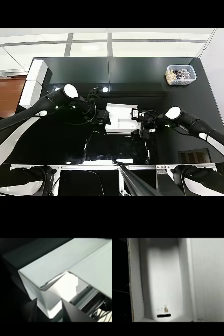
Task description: Fold the box and place the chain.
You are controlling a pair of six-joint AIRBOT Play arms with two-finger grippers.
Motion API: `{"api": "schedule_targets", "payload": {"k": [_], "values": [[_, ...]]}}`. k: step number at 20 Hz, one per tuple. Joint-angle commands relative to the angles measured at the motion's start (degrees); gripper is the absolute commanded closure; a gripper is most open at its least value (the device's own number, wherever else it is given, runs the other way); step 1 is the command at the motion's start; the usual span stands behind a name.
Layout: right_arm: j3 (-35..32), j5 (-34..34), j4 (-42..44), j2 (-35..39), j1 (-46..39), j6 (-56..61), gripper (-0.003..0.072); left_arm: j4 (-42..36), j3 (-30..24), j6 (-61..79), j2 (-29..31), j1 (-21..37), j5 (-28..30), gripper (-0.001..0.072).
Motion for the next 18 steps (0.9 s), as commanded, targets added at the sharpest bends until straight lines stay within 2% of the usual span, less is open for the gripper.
{"api": "schedule_targets", "payload": {"k": [1, 6, 10, 13, 18], "values": [[0.0, 0.0, 0.0, 0.0, 0.0, 0.0, 0.0546, 5.1, 1.7, -7.5, 0.0, -2.3, 1.6, 0.0378], [0.0, 0.0, 0.1, 0.0, 0.0, 0.0, 0.0546, 12.0, 2.0, -15.5, 0.0, -5.5, 3.4, 0.0379], [0.0, 0.0, 0.0, 0.0, 0.0, 0.0, 0.0546, 20.9, 2.0, -24.7, -0.1, -8.3, 4.9, 0.0378], [0.0, 0.0, 0.0, 0.0, 0.0, 0.0, 0.0546, 29.0, 2.9, -31.7, -0.3, -11.0, 4.3, 0.0379], [0.0, 0.0, 0.0, 0.0, 0.0, 0.0, 0.0546, 37.5, 6.5, -42.7, -0.7, -15.1, 1.7, 0.0379]]}}
